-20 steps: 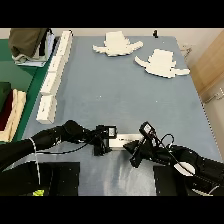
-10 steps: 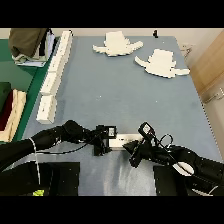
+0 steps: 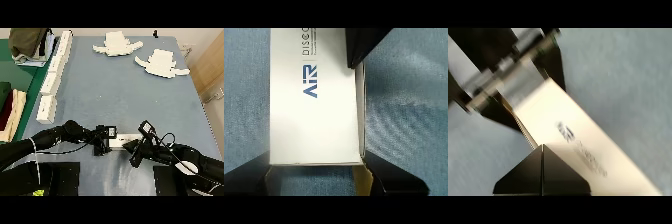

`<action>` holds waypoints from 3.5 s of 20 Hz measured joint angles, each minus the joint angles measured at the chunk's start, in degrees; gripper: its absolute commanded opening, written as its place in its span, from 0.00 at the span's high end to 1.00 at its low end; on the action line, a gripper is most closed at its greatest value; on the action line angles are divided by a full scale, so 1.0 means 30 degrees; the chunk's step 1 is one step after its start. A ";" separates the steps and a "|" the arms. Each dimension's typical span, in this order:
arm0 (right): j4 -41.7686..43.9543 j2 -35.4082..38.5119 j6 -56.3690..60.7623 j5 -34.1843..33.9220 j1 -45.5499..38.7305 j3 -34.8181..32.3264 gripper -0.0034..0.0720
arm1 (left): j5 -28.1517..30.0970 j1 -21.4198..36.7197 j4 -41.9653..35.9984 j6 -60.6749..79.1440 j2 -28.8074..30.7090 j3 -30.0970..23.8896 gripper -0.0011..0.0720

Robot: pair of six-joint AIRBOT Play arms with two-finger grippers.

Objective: Fold the box.

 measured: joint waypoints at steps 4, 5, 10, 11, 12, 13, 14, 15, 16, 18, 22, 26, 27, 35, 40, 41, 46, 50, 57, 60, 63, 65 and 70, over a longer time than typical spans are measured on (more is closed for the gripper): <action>-0.1086 0.0408 0.0262 0.1027 -0.0255 0.0962 0.95 | 0.0000 0.0000 -0.0007 -0.0007 0.0000 0.0000 0.25; -0.1639 0.0437 0.0583 0.1479 -0.0539 0.1180 0.95 | 0.0000 0.0000 0.0000 0.0000 0.0000 0.0000 0.25; -0.6390 0.0335 0.5071 0.5391 -0.3781 0.3184 0.95 | 0.0007 0.0000 0.0000 -0.0007 0.0000 0.0000 0.25; -0.7526 0.0175 0.6331 0.6732 -0.4816 0.3891 0.95 | 0.0007 0.0000 0.0000 -0.0007 0.0000 0.0000 0.25; -0.8386 0.0007 0.7278 0.7861 -0.5807 0.4590 0.95 | 0.0000 0.0000 0.0000 -0.0007 0.0000 0.0000 0.25; -0.8998 -0.0189 0.8043 0.8939 -0.6768 0.5268 0.95 | 0.0007 0.0000 0.0000 -0.0015 0.0000 0.0000 0.25; -0.9486 -0.0379 0.8706 0.9974 -0.7723 0.5945 0.95 | 0.0000 0.0000 0.0000 -0.0007 0.0000 0.0000 0.25; -0.9850 -0.0532 0.9347 1.0703 -0.8546 0.6528 0.95 | 0.0000 0.0000 0.0000 -0.0015 0.0000 0.0000 0.25; -1.0105 -0.0627 0.9938 1.1213 -0.9165 0.6980 0.95 | 0.0000 0.0000 -0.0007 -0.0015 0.0000 0.0000 0.25; -1.0477 -0.0794 1.1103 1.1948 -1.0105 0.7606 0.95 | 0.0000 0.0000 -0.0007 -0.0015 0.0000 0.0000 0.25; -1.0775 -0.1282 1.2874 1.2648 -1.0885 0.8109 0.95 | 0.0022 0.0000 -0.0175 -0.0991 0.0044 0.0146 0.25; -1.0892 -0.2127 1.3653 1.2823 -1.1103 0.8247 0.95 | 0.0022 0.0590 -0.0168 -0.4087 0.0379 0.0852 0.25; -1.0914 -0.2324 1.3748 1.2866 -1.1111 0.8255 0.95 | 0.0015 0.0874 -0.0073 -0.4874 0.0452 0.1086 0.25; -1.1220 -0.3096 1.4353 1.1774 -1.1213 0.8284 0.95 | 0.0962 0.6513 0.7796 -1.5081 0.0277 0.4408 0.25; -1.1395 -0.3169 1.4426 1.0994 -1.1220 0.8284 0.95 | 0.0066 1.1438 1.1890 -2.0465 -0.3140 0.9617 0.25; -1.1453 -0.3198 1.4418 1.0885 -1.1220 0.8284 0.95 | -0.0175 1.2182 1.2320 -2.1267 -0.4175 1.0870 0.25; -1.1526 -0.3541 1.4426 1.0601 -1.1220 0.8284 0.95 | -0.0750 1.4309 1.3267 -2.4232 -0.9224 1.6742 0.25; -1.1533 -0.3912 1.4433 1.0477 -1.1242 0.8306 0.95 | -0.1027 1.4812 1.3639 -2.5922 -1.2568 2.0261 0.25; -1.1533 -0.4313 1.4433 1.0418 -1.1242 0.8306 0.95 | -0.0954 1.5008 1.4120 -2.6964 -1.5467 2.3518 0.25; -1.1526 -0.4364 1.4433 1.0418 -1.1242 0.8306 0.95 | -0.0903 1.5059 1.4615 -2.7095 -1.5912 2.4283 0.25; -1.1526 -0.4371 1.4433 1.0418 -1.1242 0.8306 0.95 | -0.0729 1.5256 1.5154 -2.7110 -1.6079 2.4553 0.25; -1.1519 -0.4371 1.4440 1.0418 -1.1242 0.8306 0.95 | -0.0648 1.5431 1.5329 -2.7110 -1.6138 2.4640 0.25; -1.1504 -0.4371 1.4433 1.0426 -1.1242 0.8306 0.95 | -0.0488 1.5569 1.5482 -2.7103 -1.6211 2.4706 0.25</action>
